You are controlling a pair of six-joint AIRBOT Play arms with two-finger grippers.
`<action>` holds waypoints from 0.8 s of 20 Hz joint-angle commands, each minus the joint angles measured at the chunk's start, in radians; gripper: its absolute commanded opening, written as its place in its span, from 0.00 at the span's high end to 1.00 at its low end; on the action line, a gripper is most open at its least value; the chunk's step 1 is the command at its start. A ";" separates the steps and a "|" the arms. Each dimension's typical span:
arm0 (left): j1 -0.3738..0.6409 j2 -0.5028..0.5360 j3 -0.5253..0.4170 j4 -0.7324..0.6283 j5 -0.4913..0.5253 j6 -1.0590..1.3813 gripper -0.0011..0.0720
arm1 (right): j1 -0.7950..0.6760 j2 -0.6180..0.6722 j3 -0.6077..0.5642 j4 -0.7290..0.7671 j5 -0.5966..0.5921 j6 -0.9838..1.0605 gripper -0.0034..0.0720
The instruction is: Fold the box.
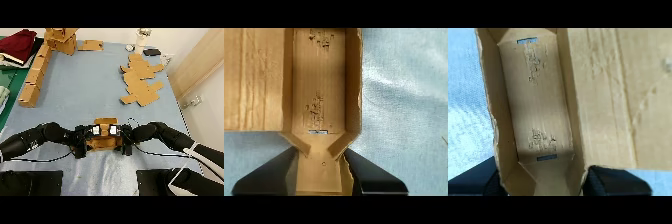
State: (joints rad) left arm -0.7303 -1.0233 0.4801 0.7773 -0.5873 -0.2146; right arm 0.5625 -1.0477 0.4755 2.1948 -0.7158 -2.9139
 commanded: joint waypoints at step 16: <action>-0.043 -0.044 0.001 -0.154 0.142 -0.010 0.60 | 0.000 0.000 0.000 0.000 0.000 0.000 0.22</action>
State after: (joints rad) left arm -0.7727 -1.0645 0.4801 0.6312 -0.4576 -0.2253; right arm 0.5621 -1.0477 0.4755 2.1941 -0.7147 -2.9135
